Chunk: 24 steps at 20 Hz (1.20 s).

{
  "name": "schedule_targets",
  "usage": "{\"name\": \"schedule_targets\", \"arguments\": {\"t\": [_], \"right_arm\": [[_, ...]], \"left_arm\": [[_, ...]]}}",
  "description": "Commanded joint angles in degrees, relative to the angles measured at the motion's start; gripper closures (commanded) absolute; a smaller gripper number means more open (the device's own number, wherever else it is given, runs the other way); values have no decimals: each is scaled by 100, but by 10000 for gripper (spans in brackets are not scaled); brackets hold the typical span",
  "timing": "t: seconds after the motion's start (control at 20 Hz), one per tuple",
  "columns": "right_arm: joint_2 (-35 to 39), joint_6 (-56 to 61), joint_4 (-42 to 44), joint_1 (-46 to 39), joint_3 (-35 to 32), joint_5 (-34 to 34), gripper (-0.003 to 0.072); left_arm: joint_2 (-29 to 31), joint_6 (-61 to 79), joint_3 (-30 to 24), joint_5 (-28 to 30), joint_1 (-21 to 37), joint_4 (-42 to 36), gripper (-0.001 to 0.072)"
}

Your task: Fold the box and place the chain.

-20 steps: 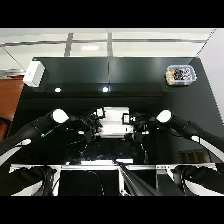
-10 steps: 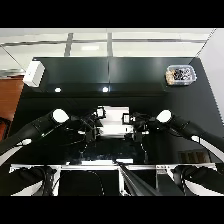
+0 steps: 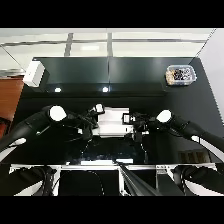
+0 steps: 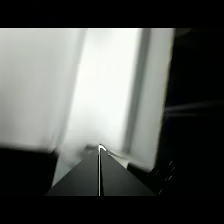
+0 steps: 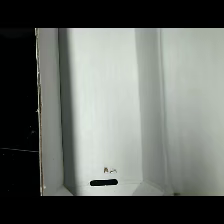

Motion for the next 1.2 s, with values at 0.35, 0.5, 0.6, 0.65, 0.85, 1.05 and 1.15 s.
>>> {"name": "schedule_targets", "arguments": {"t": [0.35, 0.5, 0.6, 0.65, 0.85, 1.05, 1.15], "right_arm": [[-2, -7, -4, 0, 4, 2, 242], [-2, -4, -4, 0, 4, 2, 242], [-2, -4, -4, 0, 4, 2, 242], [-2, -4, -4, 0, 4, 2, 242], [-2, -4, -4, 0, 4, 2, 242], [-2, -4, -4, 0, 4, 2, 242], [-2, -4, -2, 0, 4, 2, 242]], "left_arm": [[450, -5331, -229, -1248, 2942, -17, 685], [55, -4706, -625, -1740, 3657, -1137, 685], [-199, -4625, -688, -1757, 3622, -1126, 685], [-313, -4625, -688, -1652, 3545, -1152, 685], [-791, -4627, -667, -1471, 3001, -1386, 685], [-1237, -4487, -664, -1416, 2417, -1526, 685], [-1266, -3939, -664, -1467, 2291, -1974, 685]]}}
